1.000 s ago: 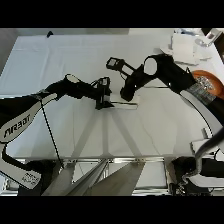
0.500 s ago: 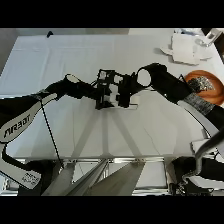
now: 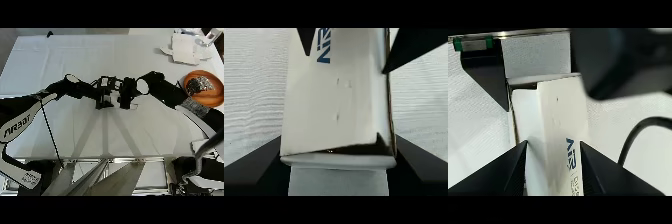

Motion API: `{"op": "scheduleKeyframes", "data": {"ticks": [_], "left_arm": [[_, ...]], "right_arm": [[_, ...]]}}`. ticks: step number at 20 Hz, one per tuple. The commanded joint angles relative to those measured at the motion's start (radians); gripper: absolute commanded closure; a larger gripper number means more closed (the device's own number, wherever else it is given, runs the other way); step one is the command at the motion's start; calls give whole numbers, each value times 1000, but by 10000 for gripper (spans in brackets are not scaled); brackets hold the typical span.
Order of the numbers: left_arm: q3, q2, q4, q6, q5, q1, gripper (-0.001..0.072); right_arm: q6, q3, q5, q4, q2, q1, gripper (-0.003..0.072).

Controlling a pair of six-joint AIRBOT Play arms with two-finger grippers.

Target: Fold the box and place the chain.

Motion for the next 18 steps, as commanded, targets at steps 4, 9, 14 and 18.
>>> {"op": "scheduleKeyframes", "data": {"ticks": [4, 9, 14, 18], "left_arm": [[1, 0, 1, 1, -2, 0, 393], [1, 0, 1, 1, -3, 0, 393], [1, 0, 1, 1, -2, 0, 393], [1, 0, 1, 1, -2, 0, 393]], "right_arm": [[8, -10, -55, -25, 1, 1, 367], [14, -46, -5, -16, 0, 1, 367], [58, -53, 13, -16, 6, 1, 360], [58, -53, 15, 14, 15, 1, 336]]}}
